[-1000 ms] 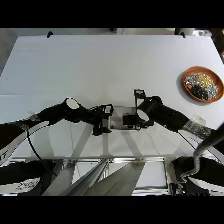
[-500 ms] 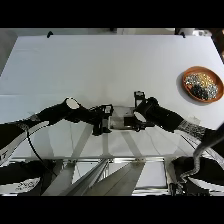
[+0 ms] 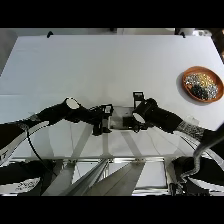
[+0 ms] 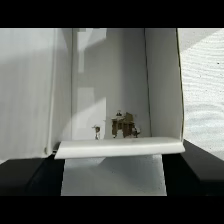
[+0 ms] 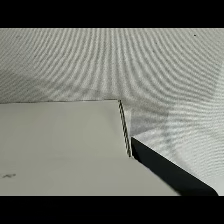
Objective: Fold the box and place the chain.
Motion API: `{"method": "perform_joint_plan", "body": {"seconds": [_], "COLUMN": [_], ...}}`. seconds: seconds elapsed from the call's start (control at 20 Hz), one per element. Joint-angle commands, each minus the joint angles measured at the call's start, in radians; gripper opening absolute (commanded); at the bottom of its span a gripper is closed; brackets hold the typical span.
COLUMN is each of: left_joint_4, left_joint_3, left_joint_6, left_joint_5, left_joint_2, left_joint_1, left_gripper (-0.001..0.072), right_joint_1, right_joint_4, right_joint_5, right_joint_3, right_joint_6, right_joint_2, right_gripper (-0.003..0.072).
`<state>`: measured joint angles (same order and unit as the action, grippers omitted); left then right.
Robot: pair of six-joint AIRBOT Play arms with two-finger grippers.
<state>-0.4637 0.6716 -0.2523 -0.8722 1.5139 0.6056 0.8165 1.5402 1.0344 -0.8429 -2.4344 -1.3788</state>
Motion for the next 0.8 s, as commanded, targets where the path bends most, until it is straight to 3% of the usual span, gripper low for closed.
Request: {"method": "perform_joint_plan", "body": {"seconds": [0.0, 0.05, 0.15, 0.25, 0.3, 0.6, 0.75], "left_joint_4": [-0.001, 0.000, 0.000, -0.001, -0.001, 0.000, 0.000], "left_joint_3": [-0.001, -0.001, -0.001, 0.000, -0.001, -0.001, -0.001], "left_joint_6": [-0.001, -0.001, -0.001, -0.001, -0.001, -0.001, -0.001], "left_joint_5": [0.000, 0.000, 0.000, 0.000, 0.000, 0.000, 0.000], "left_joint_2": [-0.001, -0.001, -0.001, -0.001, -0.001, -0.001, -0.001], "left_joint_1": [0.001, 0.001, 0.001, 0.000, 0.001, 0.001, 0.001], "left_gripper": [0.0391, 0.0391, 0.0391, 0.0391, 0.0391, 0.0391, 0.0391], "right_joint_1": [0.001, 0.001, 0.001, 0.001, 0.001, 0.001, 0.000], "right_joint_4": [0.000, -0.001, -0.003, -0.003, -0.003, 0.001, 0.019], "right_joint_5": [-0.006, -0.006, -0.006, -0.009, -0.014, -0.028, -0.054], "right_joint_3": [0.011, 0.018, 0.026, 0.026, 0.026, 0.026, 0.026], "right_joint_6": [0.007, 0.007, 0.007, 0.007, 0.007, 0.043, 0.053], "right_joint_2": [0.000, 0.000, 0.000, 0.000, 0.000, 0.033, 0.060], "right_gripper": [0.0400, 0.0366, 0.0147, 0.0029, 0.0017, 0.0021, 0.0237]}}
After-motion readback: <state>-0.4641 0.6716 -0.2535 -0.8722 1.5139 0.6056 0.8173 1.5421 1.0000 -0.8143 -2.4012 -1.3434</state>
